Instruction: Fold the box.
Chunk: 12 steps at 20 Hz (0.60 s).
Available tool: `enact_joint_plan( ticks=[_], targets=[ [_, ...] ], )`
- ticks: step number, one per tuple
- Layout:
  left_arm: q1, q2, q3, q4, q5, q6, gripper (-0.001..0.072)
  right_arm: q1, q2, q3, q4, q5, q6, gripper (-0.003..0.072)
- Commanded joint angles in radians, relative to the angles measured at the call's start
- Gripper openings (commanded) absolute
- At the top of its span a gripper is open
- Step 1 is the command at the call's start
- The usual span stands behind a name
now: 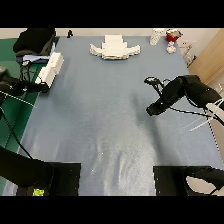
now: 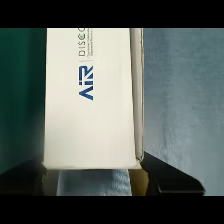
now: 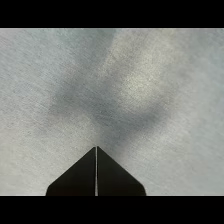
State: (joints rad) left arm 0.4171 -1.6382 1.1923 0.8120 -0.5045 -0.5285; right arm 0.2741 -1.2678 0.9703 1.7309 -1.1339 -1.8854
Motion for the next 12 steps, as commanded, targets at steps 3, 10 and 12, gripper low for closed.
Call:
enact_joint_plan(
  ticks=[3, 10, 12],
  targets=[
    [-0.044, -0.083, 0.103, 0.000, -0.008, -0.013, 0.0526, 0.000, 0.000, 0.001, 0.000, 0.000, 0.000, 0.0005],
    [-0.050, -0.128, 0.143, -0.003, -0.072, -0.049, 0.0527, 0.000, 0.000, 0.001, 0.000, 0.000, 0.000, 0.0005],
    [-0.050, -0.128, 0.143, -0.003, -0.077, -0.049, 0.0527, 0.000, 0.000, 0.001, 0.000, 0.000, 0.000, 0.0004]
  ],
)
